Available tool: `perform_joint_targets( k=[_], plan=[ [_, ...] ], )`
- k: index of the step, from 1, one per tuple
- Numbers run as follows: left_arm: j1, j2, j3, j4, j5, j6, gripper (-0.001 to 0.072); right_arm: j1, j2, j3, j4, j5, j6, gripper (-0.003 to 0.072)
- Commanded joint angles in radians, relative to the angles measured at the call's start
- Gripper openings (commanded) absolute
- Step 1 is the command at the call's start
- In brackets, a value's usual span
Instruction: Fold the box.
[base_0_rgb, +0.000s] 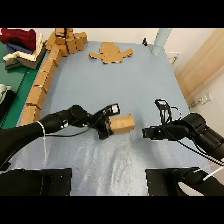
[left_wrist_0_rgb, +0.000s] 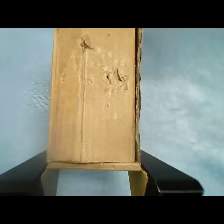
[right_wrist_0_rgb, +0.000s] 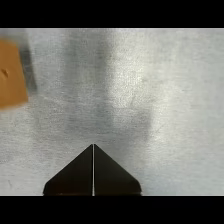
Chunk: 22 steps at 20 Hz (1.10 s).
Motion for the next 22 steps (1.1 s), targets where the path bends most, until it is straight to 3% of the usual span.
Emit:
perform_joint_targets(
  k=[1, 4, 8, 11, 16, 19, 22],
  plan=[
    [0.065, 0.014, 0.07, 0.19, 0.092, -0.343, 0.0374, 0.0, -0.001, 0.001, 0.005, 0.0, 0.003, 0.0006],
    [0.205, -0.034, 0.183, 0.486, 0.098, -0.698, 0.0374, 0.0, -0.001, 0.001, 0.005, 0.0, 0.003, 0.0006],
    [0.415, -0.237, 0.458, 0.699, -0.057, -0.953, 0.0374, 0.0, -0.001, 0.001, 0.005, 0.0, 0.003, 0.0006],
    [0.53, -0.408, 0.691, 0.768, -0.151, -1.096, 0.0374, 0.0, -0.001, 0.001, 0.005, 0.0, 0.003, 0.0006],
    [0.637, -0.628, 0.991, 0.798, -0.193, -1.23, 0.0374, 0.0, -0.001, 0.001, 0.005, 0.0, 0.003, 0.0006],
    [0.643, -0.727, 1.104, 0.807, -0.225, -1.23, 0.0374, 0.0, -0.001, 0.001, 0.005, 0.0, 0.003, 0.0006],
    [0.645, -0.765, 1.12, 0.809, -0.161, -1.233, 0.0374, 0.0, -0.001, 0.001, 0.005, 0.0, 0.003, 0.0006]
  ],
)
